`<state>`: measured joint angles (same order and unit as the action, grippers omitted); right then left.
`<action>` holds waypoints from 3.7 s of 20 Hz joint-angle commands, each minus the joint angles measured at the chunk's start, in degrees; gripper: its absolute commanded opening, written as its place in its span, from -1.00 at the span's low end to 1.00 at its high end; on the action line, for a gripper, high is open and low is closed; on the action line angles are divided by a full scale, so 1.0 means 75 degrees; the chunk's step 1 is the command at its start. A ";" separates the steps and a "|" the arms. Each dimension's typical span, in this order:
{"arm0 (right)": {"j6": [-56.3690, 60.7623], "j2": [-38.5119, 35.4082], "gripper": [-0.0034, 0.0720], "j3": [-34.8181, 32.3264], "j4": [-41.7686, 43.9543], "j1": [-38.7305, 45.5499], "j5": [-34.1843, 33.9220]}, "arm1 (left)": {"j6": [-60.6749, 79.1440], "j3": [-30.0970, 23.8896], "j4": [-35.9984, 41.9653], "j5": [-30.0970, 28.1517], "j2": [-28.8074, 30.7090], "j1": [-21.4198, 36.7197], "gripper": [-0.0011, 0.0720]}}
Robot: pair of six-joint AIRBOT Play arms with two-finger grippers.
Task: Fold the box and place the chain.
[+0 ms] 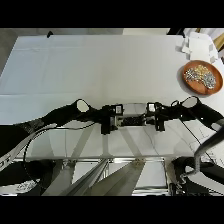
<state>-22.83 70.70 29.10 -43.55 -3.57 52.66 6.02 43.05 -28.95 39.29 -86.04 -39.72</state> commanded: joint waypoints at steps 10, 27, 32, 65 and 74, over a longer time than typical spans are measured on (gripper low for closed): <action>0.0280 -0.0015 -0.87 -0.0026 0.0364 -0.0006 -0.0137 | 0.0003 -0.0003 -0.0003 -0.0003 0.0006 0.0000 -0.22; 0.2040 -0.2699 -0.87 -0.0026 -0.0175 -0.0012 0.0720 | 0.0003 -0.0003 -0.0003 -0.0003 0.0006 0.0000 -0.22; 0.2273 -0.3179 -0.87 -0.0026 0.1008 -0.0743 0.1568 | 0.0003 -0.0003 -0.0003 -0.0003 0.0006 0.0000 -0.22; 0.3445 -0.0941 -0.87 0.2754 0.2413 0.0111 0.1495 | 0.0003 0.0000 -0.0003 -0.0006 0.0006 0.0000 -0.22; 0.3410 0.0638 -0.69 0.2754 0.1300 -0.0574 0.1676 | 0.0003 -0.0003 -0.0003 -0.0003 0.0003 0.0000 -0.22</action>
<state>3.05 73.43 49.58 -31.48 -6.26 64.20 6.04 43.05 -28.95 39.29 -86.04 -39.72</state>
